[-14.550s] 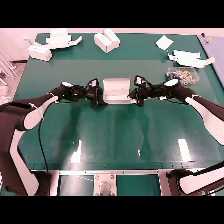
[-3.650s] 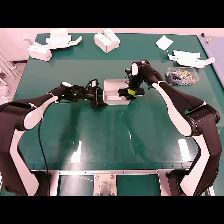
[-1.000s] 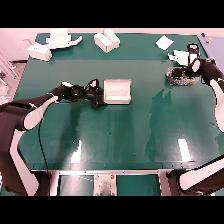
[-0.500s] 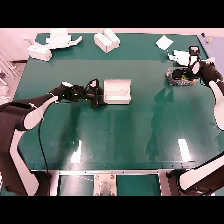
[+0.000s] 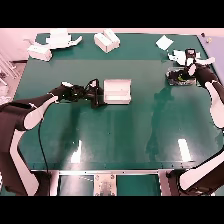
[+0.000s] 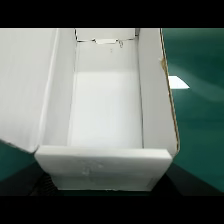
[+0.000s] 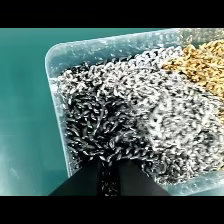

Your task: Fold the box and place the chain.

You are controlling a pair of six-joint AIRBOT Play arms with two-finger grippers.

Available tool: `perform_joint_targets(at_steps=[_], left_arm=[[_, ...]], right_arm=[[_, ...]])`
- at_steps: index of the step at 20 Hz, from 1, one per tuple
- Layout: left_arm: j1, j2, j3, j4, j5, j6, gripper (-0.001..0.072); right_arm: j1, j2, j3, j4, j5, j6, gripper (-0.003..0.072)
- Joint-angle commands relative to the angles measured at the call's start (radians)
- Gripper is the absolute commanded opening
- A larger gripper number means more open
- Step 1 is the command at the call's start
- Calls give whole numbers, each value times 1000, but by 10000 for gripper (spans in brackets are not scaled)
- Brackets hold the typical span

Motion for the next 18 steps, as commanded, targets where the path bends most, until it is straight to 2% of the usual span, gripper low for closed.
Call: perform_joint_targets(at_steps=[1, 6, 9, 13, 18], left_arm=[[0, 1, 0, 0, 0, 0, 468], [0, 1, 0, 0, 1, 0, 468], [0, 1, 0, 0, 8, 0, 468], [0, 1, 0, 0, 8, 0, 468], [0, 1, 0, 0, 8, 0, 468]], right_arm=[[4, -5, 9, 0, 10, -6, 7], [14, 84, 47, -11, 29, -6, 5], [23, 206, 53, -27, 53, -7, 5], [62, 381, 52, -74, 174, -8, 5], [196, 610, 52, -91, 217, -55, 5]])
